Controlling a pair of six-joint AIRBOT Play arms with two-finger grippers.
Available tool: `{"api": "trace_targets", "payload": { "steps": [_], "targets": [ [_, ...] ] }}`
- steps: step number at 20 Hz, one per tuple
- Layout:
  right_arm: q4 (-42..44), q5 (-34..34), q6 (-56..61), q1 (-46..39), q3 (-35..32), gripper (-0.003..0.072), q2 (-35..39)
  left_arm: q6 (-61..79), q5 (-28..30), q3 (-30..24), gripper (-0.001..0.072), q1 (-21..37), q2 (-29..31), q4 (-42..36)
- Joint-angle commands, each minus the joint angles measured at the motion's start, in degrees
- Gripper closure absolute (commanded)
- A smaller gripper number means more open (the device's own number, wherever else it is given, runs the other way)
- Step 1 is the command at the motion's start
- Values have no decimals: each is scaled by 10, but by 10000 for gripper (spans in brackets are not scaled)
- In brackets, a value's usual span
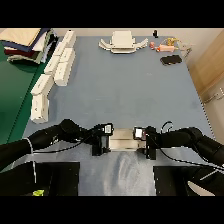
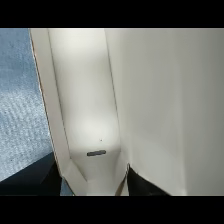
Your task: Fold the box.
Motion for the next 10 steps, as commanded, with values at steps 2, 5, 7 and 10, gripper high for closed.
{"api": "trace_targets", "payload": {
  "steps": [2, 5, 7, 10],
  "targets": [
    [0, 0, 0, 0, 0, 223, 0, -19, 22, 9, 16, -20, -12, 4],
    [0, 0, 0, 0, 0, 223, 0, -19, 18, 9, 16, -25, -12, 15],
    [0, 0, 0, 0, 0, 223, 0, -19, 18, 9, 17, -25, -12, 15],
    [0, 0, 0, 0, 0, 223, 0, -18, 7, 9, 214, -25, -13, 23]
  ]
}}
